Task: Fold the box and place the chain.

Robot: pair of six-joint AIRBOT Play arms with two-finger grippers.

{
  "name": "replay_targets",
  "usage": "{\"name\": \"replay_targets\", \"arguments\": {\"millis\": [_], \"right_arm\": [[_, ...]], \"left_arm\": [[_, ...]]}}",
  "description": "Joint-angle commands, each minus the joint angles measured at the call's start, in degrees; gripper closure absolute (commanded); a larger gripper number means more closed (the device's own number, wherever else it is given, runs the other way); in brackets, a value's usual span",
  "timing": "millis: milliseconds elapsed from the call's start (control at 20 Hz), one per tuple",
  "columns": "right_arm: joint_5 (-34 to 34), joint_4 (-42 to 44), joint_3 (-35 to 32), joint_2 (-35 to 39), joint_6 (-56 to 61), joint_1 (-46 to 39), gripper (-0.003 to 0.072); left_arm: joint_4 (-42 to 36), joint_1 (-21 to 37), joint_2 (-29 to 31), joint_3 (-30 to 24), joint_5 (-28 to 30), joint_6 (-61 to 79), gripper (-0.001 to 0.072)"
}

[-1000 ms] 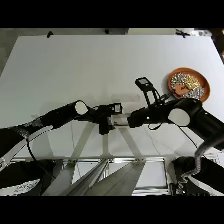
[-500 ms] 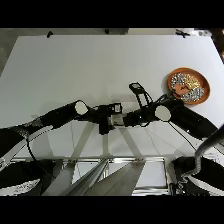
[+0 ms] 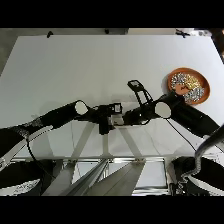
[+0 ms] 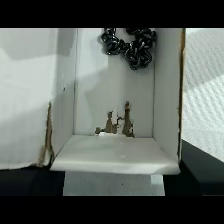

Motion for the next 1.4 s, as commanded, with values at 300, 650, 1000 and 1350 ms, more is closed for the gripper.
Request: {"name": "replay_targets", "arguments": {"millis": [300,650,1000,1350], "right_arm": [[19.17,-19.43,6.82,7.5,1.95,-11.41,0.0314],[6.05,-19.15,4.66,5.49,9.92,-31.61,0.0104],[-6.08,-19.1,3.19,-7.98,20.87,-33.99,0.0105],[-12.55,-19.19,3.19,-16.04,29.46,-34.01,0.0166]], "left_arm": [[0.0,-0.04,-0.04,-0.02,0.02,0.0,0.0574],[0.02,-0.04,-0.04,-0.02,0.02,0.0,0.0574],[0.0,-0.04,-0.07,-0.02,0.02,0.0,0.0574],[0.02,-0.04,-0.04,-0.02,0.02,0.0,0.0574]]}}
